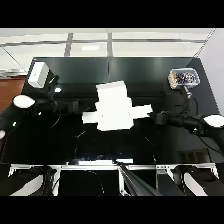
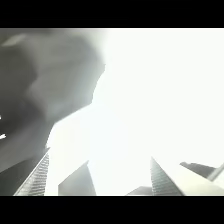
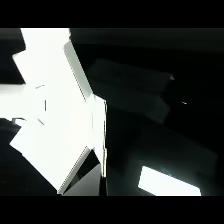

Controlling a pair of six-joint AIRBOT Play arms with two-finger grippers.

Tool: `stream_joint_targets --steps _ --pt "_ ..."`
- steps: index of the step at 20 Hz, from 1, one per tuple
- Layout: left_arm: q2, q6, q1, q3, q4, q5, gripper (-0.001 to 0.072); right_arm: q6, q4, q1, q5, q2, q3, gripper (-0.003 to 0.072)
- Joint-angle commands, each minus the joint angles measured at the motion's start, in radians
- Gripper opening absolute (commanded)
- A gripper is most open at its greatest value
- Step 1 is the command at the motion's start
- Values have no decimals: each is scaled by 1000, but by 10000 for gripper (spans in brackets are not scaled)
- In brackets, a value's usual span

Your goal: Fold the box and place the chain.

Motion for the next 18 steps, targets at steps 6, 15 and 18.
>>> stream_joint_targets --steps 6,15,18 --pt "-427 207 -29 323 -83 -350 709 -8 25 106 -95 7 -24 14" --pt "-602 442 -90 526 76 -528 328 3 22 106 -77 7 -24 14" --pt "-609 448 -99 535 83 -538 192 4 21 106 -73 7 -24 14"
